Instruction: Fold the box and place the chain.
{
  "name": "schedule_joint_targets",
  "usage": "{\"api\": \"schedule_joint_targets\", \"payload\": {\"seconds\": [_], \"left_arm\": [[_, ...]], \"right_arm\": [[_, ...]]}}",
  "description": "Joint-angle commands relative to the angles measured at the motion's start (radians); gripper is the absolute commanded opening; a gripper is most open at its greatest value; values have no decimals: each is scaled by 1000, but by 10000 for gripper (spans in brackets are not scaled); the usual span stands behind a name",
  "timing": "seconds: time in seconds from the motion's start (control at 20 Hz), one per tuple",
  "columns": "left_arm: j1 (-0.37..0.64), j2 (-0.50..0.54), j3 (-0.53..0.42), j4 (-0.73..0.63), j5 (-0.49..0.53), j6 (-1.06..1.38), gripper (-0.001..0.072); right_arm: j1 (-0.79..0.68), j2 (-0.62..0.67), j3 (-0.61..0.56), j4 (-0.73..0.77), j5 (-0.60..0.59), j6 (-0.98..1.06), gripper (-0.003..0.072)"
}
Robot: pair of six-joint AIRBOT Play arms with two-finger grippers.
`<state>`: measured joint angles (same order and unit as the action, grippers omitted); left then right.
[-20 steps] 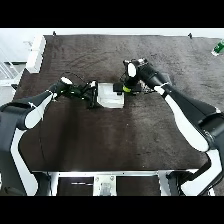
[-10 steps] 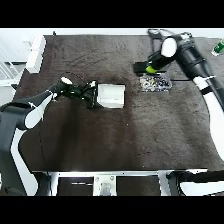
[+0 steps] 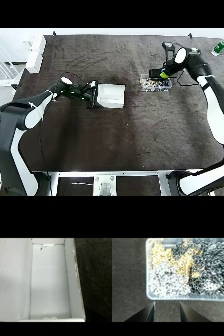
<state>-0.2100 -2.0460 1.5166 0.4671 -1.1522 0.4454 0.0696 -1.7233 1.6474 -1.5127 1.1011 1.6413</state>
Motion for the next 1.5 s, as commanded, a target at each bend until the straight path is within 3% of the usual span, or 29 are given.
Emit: {"api": "schedule_joint_targets", "payload": {"seconds": [0.0,0.5,0.6,0.8,1.1,1.45], "left_arm": [[0,0,0,0,0,0,408],[0,0,0,0,0,0,408],[0,0,0,0,0,0,409],[0,0,0,0,0,0,408],[0,0,0,0,0,0,408],[0,0,0,0,0,0,409]], "right_arm": [[-15,-68,-5,32,-43,-58,351],[-14,-118,-6,100,-71,-106,291],[-15,-121,-6,101,-56,-106,249],[-15,-120,-5,100,-54,-106,13],[-15,-20,-5,97,-56,-110,13],[-13,256,-4,101,-65,-151,11]]}}
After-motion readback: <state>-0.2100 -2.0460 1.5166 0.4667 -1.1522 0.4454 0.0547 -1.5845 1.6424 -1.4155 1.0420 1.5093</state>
